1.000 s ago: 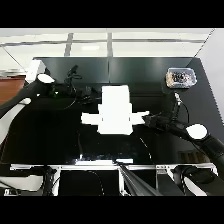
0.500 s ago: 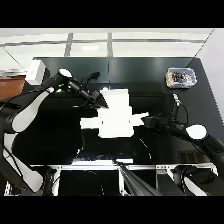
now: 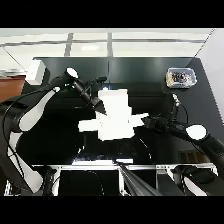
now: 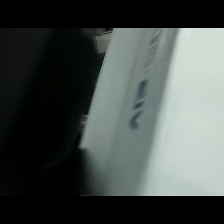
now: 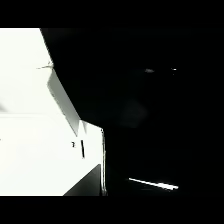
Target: Fold the box and place the chain.
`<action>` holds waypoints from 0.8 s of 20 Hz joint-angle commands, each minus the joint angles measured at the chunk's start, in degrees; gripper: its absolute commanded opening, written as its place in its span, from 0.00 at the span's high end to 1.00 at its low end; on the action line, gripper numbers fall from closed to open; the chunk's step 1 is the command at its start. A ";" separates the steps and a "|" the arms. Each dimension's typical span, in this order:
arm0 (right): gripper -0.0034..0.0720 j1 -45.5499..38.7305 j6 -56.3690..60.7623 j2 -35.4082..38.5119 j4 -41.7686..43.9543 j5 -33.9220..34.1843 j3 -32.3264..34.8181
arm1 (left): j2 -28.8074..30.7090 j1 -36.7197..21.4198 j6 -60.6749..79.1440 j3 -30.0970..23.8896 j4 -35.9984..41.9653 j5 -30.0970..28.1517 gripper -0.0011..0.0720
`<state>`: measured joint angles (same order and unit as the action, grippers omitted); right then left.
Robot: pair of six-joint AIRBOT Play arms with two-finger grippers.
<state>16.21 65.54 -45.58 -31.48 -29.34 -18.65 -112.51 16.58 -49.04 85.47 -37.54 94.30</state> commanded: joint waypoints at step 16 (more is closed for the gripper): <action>0.03 -15.98 0.00 0.20 -35.65 -3.93 -13.22 | 20.61 5.99 15.91 -13.53 -0.81 -22.69 0.95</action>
